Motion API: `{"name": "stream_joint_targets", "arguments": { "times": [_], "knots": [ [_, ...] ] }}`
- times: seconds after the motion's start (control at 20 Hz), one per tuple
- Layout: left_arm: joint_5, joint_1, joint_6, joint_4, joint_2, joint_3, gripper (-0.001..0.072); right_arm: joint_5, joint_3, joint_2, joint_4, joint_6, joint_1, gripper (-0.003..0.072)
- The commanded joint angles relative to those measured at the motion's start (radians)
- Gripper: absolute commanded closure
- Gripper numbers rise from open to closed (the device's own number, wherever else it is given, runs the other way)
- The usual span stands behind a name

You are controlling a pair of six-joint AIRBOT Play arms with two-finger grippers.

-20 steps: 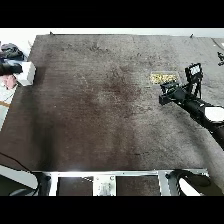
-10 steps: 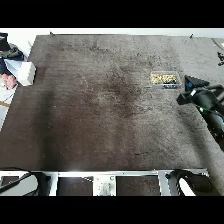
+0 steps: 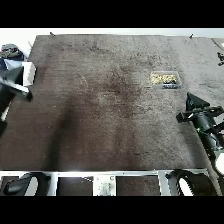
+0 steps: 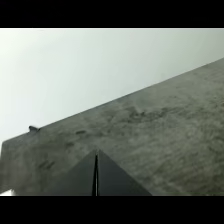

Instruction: Fold the box and place the chain.

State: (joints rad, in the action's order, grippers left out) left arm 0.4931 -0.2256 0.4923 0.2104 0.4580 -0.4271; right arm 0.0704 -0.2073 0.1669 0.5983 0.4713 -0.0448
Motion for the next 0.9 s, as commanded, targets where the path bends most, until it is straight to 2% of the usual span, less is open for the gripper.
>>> {"name": "stream_joint_targets", "arguments": {
  "times": [0.0,0.1,0.85],
  "knots": [
    [-0.109,0.009,0.059,0.053,-0.249,0.232,0.0706,0.002,0.037,-0.019,0.097,0.000,0.000,0.0675],
    [-0.105,0.009,0.058,0.053,-0.326,0.282,0.0705,-0.005,0.037,-0.019,0.098,0.000,0.000,0.0675],
    [-0.084,0.009,0.058,0.053,-0.327,0.286,0.0699,-0.012,0.037,-0.019,0.098,0.000,0.000,0.0675]
  ]
}}
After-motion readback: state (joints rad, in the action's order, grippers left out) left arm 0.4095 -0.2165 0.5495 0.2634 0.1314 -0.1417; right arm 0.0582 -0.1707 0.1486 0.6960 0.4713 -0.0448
